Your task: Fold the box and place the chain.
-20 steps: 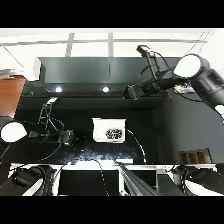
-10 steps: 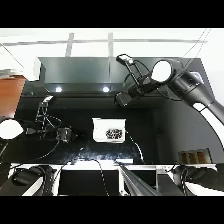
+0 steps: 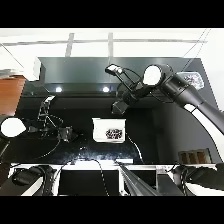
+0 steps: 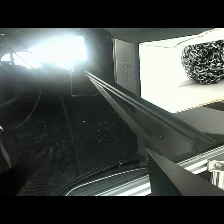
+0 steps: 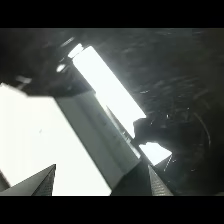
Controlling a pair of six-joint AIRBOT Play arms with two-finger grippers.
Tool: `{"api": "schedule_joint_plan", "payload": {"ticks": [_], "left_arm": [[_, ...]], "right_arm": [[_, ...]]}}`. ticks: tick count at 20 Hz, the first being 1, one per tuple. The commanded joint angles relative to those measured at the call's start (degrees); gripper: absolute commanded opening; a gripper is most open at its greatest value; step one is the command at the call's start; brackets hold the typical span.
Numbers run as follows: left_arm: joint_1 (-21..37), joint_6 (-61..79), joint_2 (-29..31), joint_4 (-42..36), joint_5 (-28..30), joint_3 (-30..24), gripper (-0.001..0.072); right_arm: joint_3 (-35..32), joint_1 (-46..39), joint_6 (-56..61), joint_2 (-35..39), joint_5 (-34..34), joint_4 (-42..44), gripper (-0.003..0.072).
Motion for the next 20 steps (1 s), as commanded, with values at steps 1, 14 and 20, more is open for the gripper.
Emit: {"api": "schedule_joint_plan", "payload": {"ticks": [1, 14, 20], "left_arm": [[0.02, 0.02, -0.15, 0.02, 0.26, 0.0, 0.0705], [0.02, -0.02, -0.15, 0.02, -0.15, 0.0, 0.0705], [0.04, -0.02, -0.15, 0.48, -0.13, 0.0, 0.0705]], "right_arm": [[-0.11, 0.15, -4.31, -0.17, 6.62, 1.66, 0.0696], [-3.04, 5.88, -10.75, -0.55, 7.8, 2.14, 0.0697], [-3.04, 6.88, -10.73, -0.55, 10.45, 2.14, 0.0696]]}}
